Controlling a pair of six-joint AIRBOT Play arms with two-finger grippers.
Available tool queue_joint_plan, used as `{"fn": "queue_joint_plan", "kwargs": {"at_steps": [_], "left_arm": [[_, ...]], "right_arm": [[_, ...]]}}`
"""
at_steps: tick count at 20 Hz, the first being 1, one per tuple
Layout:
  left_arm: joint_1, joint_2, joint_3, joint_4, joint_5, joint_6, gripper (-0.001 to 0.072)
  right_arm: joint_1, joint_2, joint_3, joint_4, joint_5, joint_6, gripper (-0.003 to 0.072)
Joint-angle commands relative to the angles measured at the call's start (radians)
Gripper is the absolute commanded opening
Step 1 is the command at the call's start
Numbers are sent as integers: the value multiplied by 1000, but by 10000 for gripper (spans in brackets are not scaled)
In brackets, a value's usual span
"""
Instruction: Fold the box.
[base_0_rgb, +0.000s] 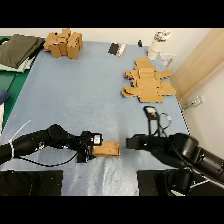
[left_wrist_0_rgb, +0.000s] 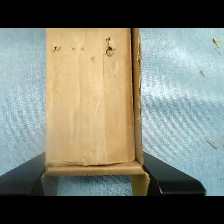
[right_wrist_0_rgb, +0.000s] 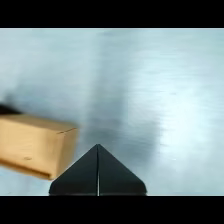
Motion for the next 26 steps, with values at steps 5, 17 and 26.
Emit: {"fn": "queue_joint_plan", "kwargs": {"at_steps": [5, 17, 26], "left_arm": [[0, 0, 1, 0, 0, 0, 523], [2, 6, 61, 0, -9, -195, 523], [99, 5, 105, 9, 309, -423, 523]], "right_arm": [[-122, -12, 57, 51, -178, -10, 2], [-123, -160, 56, 95, -93, -6, 2], [-123, -169, 56, 95, -86, -7, 1]]}}
